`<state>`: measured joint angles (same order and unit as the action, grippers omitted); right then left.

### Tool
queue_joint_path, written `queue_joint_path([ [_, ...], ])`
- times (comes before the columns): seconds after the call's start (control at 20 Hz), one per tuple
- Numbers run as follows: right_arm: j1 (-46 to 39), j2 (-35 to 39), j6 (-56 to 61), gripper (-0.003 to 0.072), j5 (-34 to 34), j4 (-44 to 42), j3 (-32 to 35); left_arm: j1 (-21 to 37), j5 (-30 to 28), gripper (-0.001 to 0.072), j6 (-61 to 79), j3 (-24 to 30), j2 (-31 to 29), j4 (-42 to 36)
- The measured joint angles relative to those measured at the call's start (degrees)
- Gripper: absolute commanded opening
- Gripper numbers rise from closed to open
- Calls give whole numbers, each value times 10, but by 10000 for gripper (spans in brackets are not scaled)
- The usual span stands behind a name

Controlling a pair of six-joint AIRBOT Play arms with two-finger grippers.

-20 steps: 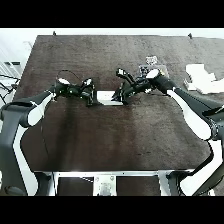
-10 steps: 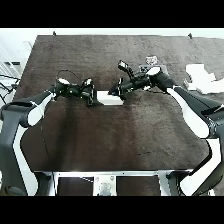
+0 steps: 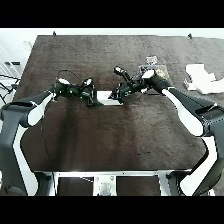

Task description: Fold the box and place the chain.

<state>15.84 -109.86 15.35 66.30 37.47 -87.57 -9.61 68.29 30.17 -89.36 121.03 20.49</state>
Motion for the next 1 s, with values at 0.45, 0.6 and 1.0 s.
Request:
queue_joint_path([
  [0.45,-5,82,-2,10,16,-49,-14,0,0,297,-3,0,0,-1],
  [0.6,-10,149,18,9,16,-73,-9,0,0,297,-3,0,0,-1],
  [1.0,-70,381,88,9,-17,-62,159,0,0,297,-2,0,0,-1],
])
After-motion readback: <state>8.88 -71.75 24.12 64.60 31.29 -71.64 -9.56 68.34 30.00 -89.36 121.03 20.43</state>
